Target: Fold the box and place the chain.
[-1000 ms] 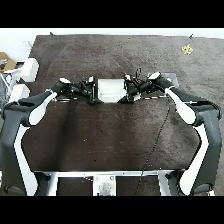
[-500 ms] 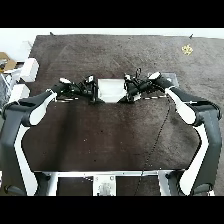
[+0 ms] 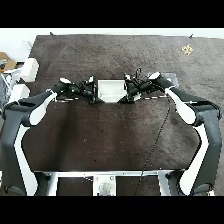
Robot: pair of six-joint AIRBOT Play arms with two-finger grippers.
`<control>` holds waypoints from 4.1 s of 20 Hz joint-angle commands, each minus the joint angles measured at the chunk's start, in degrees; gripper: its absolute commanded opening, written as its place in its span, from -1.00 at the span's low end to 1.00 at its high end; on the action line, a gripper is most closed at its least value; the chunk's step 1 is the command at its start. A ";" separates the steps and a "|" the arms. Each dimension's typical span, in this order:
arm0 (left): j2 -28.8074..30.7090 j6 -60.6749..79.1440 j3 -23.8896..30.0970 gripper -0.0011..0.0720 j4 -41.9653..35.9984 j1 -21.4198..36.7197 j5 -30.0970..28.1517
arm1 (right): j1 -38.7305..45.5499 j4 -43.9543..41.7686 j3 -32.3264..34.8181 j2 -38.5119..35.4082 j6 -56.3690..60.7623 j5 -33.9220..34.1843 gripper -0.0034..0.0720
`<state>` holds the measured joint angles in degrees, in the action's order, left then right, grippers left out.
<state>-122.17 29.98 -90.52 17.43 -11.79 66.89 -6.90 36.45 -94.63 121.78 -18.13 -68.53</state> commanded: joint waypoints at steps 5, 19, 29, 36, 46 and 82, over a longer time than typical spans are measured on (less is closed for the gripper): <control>0.02 0.07 -0.02 -0.36 0.87 0.09 -0.42 | -0.07 0.00 0.02 0.04 -0.04 -0.02 0.28; 0.02 0.07 -0.02 -0.36 0.33 0.07 -0.26 | -0.07 0.00 0.02 0.04 -0.04 -0.02 0.28; 0.02 0.09 -0.02 -0.36 0.33 0.07 -0.28 | -0.09 -0.04 0.02 0.04 -0.04 -0.07 0.28; 0.02 0.07 -0.02 -0.36 0.33 0.13 -0.24 | -0.04 -0.98 0.00 -0.11 0.02 -1.97 0.92; 0.02 0.09 -0.02 -0.36 0.35 0.13 -0.28 | 2.73 15.41 0.00 -9.16 14.95 -2.19 0.91; 0.02 0.07 -0.02 -0.36 0.33 0.13 -0.28 | -0.76 -4.79 1.68 -6.95 11.13 12.41 -0.90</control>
<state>-122.15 30.00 -90.56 17.74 -11.68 66.67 -7.62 30.74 -92.95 114.89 -5.48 -55.31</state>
